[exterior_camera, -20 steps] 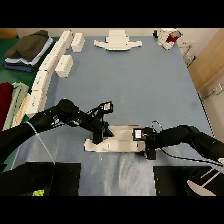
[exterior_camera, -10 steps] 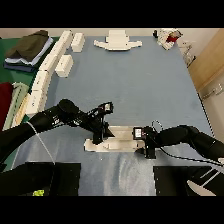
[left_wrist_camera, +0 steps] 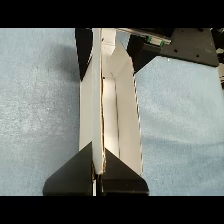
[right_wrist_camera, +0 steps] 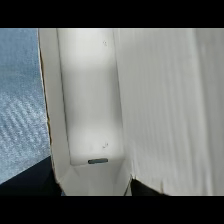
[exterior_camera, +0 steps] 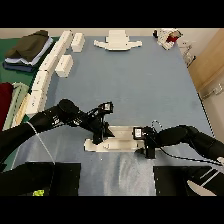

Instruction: Fold the box.

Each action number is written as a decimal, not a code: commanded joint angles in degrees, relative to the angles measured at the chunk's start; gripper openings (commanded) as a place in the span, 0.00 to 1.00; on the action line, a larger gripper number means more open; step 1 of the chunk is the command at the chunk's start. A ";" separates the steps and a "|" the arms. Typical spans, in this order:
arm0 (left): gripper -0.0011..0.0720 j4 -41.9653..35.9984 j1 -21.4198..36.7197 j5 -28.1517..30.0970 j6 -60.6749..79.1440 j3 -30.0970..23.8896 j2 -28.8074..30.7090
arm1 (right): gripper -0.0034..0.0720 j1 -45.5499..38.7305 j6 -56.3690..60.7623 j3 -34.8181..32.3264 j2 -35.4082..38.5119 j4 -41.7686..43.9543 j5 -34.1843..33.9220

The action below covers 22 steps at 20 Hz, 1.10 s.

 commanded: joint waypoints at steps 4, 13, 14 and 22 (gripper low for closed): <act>0.03 0.00 0.02 -0.02 0.00 -0.02 -0.04 | 0.69 0.04 0.00 -0.02 -0.04 -0.22 -0.22; 0.03 0.00 0.02 0.00 0.00 -0.02 -0.04 | 0.69 0.04 0.00 -0.02 -0.04 -0.22 -0.22; 0.03 0.00 0.02 0.00 0.00 -0.02 -0.04 | 0.69 0.04 0.00 -0.02 -0.04 -0.22 -0.22; 0.03 -1.36 0.02 1.60 0.00 -0.02 -0.04 | 0.69 0.04 0.00 -0.02 -0.04 -0.22 -0.20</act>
